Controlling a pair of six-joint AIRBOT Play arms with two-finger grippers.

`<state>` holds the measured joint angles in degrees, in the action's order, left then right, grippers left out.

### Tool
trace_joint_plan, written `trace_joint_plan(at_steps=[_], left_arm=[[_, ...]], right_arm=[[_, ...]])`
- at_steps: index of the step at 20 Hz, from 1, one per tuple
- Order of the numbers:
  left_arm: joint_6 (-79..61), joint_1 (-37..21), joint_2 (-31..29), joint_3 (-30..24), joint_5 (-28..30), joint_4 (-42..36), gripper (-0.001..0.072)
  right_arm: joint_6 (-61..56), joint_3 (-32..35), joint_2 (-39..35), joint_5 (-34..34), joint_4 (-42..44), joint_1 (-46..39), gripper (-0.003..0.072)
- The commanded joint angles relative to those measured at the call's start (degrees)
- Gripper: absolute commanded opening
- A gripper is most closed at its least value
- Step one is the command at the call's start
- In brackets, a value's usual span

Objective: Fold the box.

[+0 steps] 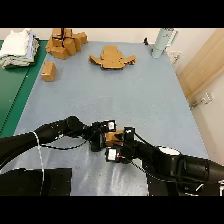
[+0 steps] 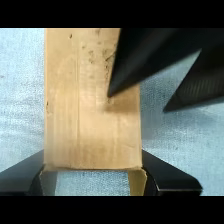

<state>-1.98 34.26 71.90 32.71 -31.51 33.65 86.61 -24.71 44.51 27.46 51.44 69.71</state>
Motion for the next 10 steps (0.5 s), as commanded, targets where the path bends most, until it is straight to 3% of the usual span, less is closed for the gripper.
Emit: trace_joint_plan(at_steps=[1, 2, 3, 4, 10], left_arm=[[0.0, 0.0, 0.0, -0.02, 0.0, 0.0, 0.0524], [0.0, 0.0, 0.0, -0.02, 0.0, 0.0, 0.0524], [0.0, 0.0, 0.0, -0.02, 0.0, 0.0, 0.0524], [0.0, 0.0, 0.0, -0.02, 0.0, 0.0, 0.0524], [0.0, 0.0, 0.0, -0.02, 0.0, 0.0, 0.0524]], right_arm=[[0.04, -0.04, -2.84, 3.34, -1.97, 0.0, 0.0362], [0.02, -0.04, -3.32, 5.03, -2.62, -0.04, 0.0249], [0.02, -0.04, -3.45, 6.71, -2.89, -0.09, 0.0064], [0.02, -0.02, -3.37, 7.96, -2.82, -0.11, 0.0005], [-0.04, 0.09, 0.13, 8.13, -1.44, -0.11, 0.0005]])
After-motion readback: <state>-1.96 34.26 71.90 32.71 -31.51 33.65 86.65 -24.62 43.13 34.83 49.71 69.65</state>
